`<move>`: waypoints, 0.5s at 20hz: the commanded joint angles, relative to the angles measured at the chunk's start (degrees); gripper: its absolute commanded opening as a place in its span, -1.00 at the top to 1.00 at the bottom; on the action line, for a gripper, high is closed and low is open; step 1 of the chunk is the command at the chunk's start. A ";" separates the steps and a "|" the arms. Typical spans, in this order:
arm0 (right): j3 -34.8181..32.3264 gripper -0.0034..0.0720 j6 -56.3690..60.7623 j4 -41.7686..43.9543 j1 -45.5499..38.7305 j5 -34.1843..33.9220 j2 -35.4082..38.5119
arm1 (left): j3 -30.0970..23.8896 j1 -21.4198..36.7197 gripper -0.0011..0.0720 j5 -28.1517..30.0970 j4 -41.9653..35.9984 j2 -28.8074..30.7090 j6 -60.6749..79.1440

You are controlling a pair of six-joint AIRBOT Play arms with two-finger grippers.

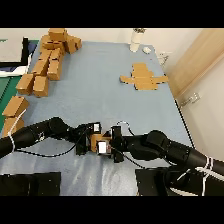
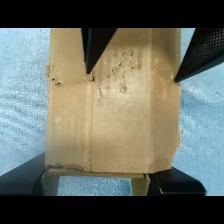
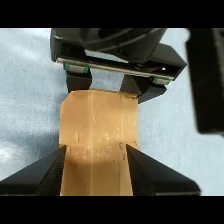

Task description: Fold the box.

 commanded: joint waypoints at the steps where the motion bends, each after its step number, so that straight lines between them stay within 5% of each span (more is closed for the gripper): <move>1: -0.66 -0.63 7.85 -7.98 2.97 1.84 0.07 | 0.07 0.07 -0.47 0.00 0.02 0.02 0.04; 7: -1.05 -0.63 46.86 -46.51 13.33 0.33 -1.01 | 0.07 0.04 -0.47 -0.02 0.02 0.02 0.02; 10: -0.98 -0.63 48.85 -48.92 13.75 0.35 -1.09 | 0.07 0.04 -0.47 0.02 0.02 0.02 0.02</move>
